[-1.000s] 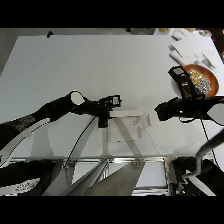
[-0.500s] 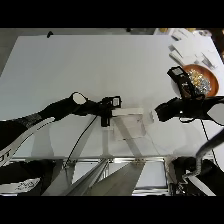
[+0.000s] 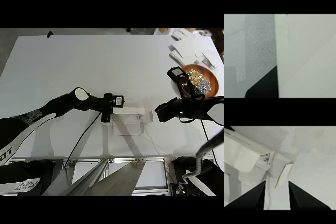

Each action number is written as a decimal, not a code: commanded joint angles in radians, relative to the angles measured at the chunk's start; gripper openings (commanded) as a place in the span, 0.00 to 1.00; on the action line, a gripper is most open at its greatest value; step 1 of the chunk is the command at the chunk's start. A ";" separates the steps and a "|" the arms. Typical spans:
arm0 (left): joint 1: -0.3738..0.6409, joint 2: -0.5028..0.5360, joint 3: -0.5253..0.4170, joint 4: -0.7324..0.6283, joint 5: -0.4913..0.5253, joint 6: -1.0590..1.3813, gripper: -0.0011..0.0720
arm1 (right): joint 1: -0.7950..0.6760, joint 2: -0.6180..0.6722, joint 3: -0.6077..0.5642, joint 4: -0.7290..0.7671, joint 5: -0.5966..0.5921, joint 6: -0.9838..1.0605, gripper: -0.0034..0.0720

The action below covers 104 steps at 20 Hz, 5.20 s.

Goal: Fold the box and place the chain.

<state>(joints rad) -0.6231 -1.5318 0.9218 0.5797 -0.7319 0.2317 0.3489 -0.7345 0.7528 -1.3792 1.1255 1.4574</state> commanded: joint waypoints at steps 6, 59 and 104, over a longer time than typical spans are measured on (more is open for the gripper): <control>0.001 -0.057 0.026 0.048 -0.095 -0.010 0.02 | 0.001 0.001 0.001 0.000 0.011 0.000 0.47; -0.002 -0.055 0.026 0.045 -0.095 -0.011 0.03 | 0.425 0.068 -0.589 -0.080 -0.655 -0.834 0.96; -0.002 -0.055 0.026 0.045 -0.095 -0.011 0.03 | -0.207 -0.433 -0.358 0.906 -0.272 -1.967 0.90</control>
<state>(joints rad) -0.6243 -1.5860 0.9478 0.6243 -0.8276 0.2207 0.1429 -1.1187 0.3676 -0.4911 0.8352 -0.4931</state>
